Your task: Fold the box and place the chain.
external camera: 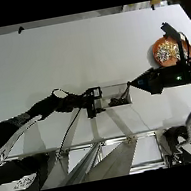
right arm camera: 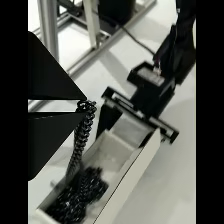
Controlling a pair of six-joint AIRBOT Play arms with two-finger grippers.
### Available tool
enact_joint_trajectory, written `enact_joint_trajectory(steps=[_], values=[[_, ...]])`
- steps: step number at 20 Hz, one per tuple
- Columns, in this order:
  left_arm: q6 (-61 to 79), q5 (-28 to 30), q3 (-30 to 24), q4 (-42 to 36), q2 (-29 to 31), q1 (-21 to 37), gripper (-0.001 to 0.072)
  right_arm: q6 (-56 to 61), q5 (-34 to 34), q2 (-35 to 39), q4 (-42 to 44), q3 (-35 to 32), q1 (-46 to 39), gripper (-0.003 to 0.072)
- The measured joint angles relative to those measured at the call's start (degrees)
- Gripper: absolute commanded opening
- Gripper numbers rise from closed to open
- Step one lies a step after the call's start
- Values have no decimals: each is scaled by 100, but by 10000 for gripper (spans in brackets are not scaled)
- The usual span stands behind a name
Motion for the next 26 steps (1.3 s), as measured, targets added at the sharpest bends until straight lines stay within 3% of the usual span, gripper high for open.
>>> enact_joint_trajectory(steps=[8, 9, 11, 12, 15, 16, 18, 22, 26], values=[[0, 0, 0, -2, 0, 0, 152, -197, -815, -431, -562, -229, 804, 18], [2, 0, 0, -2, 0, 0, 152, -199, -859, -507, -682, -238, 839, 52], [0, 0, 0, -2, 0, 0, 152, -212, -918, -636, -850, -249, 887, 312], [0, 0, 0, -2, 0, 0, 152, -216, -949, -680, -916, -256, 903, 351], [2, 0, 0, -2, 0, 0, 152, -345, -1054, -813, -1019, -144, 922, 335], [0, 0, 0, -2, 0, 0, 152, -455, -1060, -901, -1038, -33, 927, 270], [0, 0, 0, -2, 0, 0, 152, -671, -1082, -1163, -1062, 275, 931, 28], [2, 0, 0, -2, 0, 0, 152, -1379, -1082, -1998, -1128, 774, 955, 17], [2, 0, 0, -2, 0, 0, 152, -2006, -815, -2745, -1808, 922, 1241, 17]])
